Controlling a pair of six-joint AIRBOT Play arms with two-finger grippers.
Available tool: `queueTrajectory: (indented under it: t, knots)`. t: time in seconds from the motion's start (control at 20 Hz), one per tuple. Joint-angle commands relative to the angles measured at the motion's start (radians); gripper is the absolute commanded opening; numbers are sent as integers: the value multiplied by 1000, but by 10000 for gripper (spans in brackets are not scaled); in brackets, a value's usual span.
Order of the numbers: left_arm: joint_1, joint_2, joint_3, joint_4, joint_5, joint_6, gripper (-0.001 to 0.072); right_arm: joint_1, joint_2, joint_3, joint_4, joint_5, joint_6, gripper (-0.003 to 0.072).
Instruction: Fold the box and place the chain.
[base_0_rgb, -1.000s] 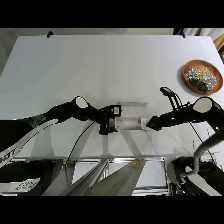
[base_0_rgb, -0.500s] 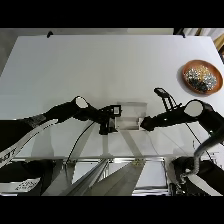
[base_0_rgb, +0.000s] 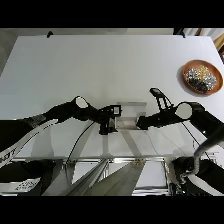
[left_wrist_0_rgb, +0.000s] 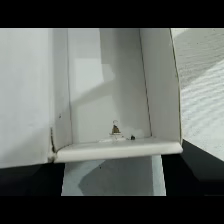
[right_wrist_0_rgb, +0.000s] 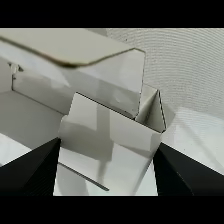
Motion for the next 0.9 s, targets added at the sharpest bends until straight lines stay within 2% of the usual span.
queueTrajectory:
  t: [0.0, 0.4, 0.45, 0.5, 0.85]
  knots:
    - [0, 0, 0, 1, 0, 2, 334, 13, -3, 40, -56, 5, 90, 576]
    - [0, 0, 0, 1, 0, 2, 334, 89, -26, 50, -66, 6, 103, 588]
    - [0, 0, 0, 1, 0, 2, 334, 88, -26, 50, -67, 10, 95, 676]
    - [0, 0, 0, 1, 0, 2, 334, 82, -26, 50, -65, 15, 94, 698]
    - [0, 0, 0, 1, 0, 2, 334, 80, -24, 54, -52, 79, 21, 699]
